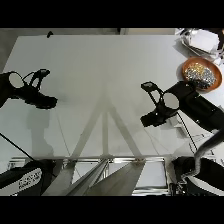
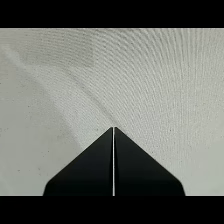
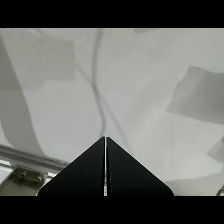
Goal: Fold the box and place the chain.
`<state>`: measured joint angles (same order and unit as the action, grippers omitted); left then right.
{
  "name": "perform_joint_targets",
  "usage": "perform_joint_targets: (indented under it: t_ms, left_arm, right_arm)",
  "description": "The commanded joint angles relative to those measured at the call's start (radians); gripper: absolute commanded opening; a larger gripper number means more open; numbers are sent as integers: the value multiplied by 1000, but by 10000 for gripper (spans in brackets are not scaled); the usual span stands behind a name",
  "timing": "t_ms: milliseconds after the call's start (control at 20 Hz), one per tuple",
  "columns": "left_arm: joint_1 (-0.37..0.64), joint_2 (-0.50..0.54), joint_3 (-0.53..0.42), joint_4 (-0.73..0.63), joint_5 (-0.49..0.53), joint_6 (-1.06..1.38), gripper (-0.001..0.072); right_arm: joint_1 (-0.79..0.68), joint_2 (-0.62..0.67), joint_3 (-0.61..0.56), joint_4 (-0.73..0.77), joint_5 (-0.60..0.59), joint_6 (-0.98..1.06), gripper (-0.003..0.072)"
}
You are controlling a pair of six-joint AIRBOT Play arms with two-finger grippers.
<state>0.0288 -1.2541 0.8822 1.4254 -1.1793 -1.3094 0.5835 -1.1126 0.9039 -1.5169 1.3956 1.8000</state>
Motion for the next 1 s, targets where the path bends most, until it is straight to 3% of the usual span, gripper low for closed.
perform_joint_targets:
  t_ms: [0,150,350,450,650,750,950]
  left_arm:
    - [1,0,0,0,0,0,13]
    - [1,0,0,0,0,0,13]
    - [1,0,0,0,0,0,13]
    - [1,0,0,0,0,0,13]
    - [1,0,0,0,1,0,13]
    - [1,0,0,0,0,0,13]
    - [1,0,0,0,0,0,13]
  right_arm:
    - [0,1,0,-38,-28,-3,17]
    - [0,1,0,-123,-12,-22,17]
    - [-76,4,3,-435,81,-42,17]
    - [-210,11,4,-544,55,-106,17]
    - [-570,11,4,-573,-115,-355,38]
    - [-729,11,4,-581,-188,-424,314]
    - [-945,-43,4,-581,-267,-478,470]
